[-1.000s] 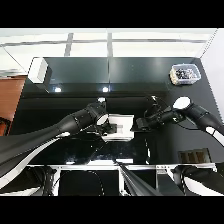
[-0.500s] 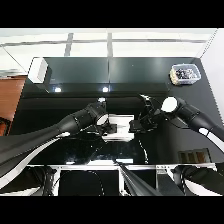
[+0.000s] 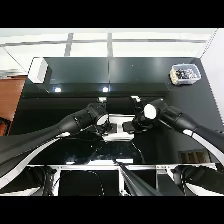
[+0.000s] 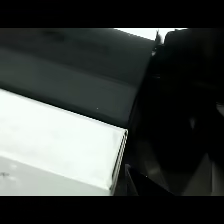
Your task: Fold the box and place the chain.
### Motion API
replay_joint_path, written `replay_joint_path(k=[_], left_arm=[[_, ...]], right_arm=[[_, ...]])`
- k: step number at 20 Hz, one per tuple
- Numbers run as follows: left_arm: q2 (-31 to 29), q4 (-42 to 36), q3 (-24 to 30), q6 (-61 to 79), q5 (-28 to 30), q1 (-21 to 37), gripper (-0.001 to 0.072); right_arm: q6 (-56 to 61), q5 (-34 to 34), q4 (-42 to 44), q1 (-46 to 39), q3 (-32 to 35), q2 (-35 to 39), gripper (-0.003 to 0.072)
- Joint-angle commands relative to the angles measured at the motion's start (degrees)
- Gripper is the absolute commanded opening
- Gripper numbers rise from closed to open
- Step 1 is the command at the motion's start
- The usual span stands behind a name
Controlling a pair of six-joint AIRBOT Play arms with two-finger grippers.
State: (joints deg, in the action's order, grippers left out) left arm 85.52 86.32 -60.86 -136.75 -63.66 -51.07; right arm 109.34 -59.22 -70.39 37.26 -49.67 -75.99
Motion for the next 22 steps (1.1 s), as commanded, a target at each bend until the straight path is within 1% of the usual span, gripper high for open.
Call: replay_joint_path(k=[1,3,7,8,9,15,16,18,20,21,22], left_arm=[[0.02,-0.04,-0.04,0.0,0.17,0.04,0.0025],[0.02,-0.02,-0.04,0.0,0.2,0.04,0.0025],[0.02,-0.02,-0.04,0.0,0.2,0.04,0.0025],[0.02,-0.02,-0.04,0.0,0.2,0.04,0.0025],[0.02,-0.02,-0.04,0.0,0.2,0.04,0.0025],[0.02,-0.02,-0.04,0.0,0.17,0.04,0.0026],[0.02,-0.02,-0.04,0.0,0.17,0.04,0.0026],[0.02,-0.02,-0.04,0.0,0.17,0.04,0.0026],[0.02,-0.02,-0.04,0.0,0.17,0.04,0.0026],[0.02,-0.02,-0.04,0.0,0.17,0.04,0.0025],[0.02,-0.02,-0.04,0.0,0.2,0.04,0.0025]], right_arm=[[13.6,-0.07,-9.2,3.65,-1.03,-1.14,0.0297],[16.65,-0.57,-10.27,3.69,-1.03,-1.29,0.0297],[19.19,-1.88,-10.08,5.14,-1.03,-3.02,0.0294],[19.26,-1.84,-10.08,5.84,-1.03,-3.37,0.0135],[19.28,-1.25,-10.51,6.58,-1.03,-3.43,0.0018],[19.47,-1.42,-10.47,6.75,-1.05,-3.37,0.002],[19.47,-1.14,-10.45,6.75,-1.05,-3.21,0.0034],[19.47,-1.14,-10.27,6.73,-1.49,-3.06,0.0147],[19.43,-1.14,-10.34,6.73,-2.23,-3.06,0.0145],[19.41,-1.11,-10.34,6.73,-2.47,-3.06,0.0072],[19.43,-1.14,-10.43,6.73,-2.47,-3.06,0.0018]])
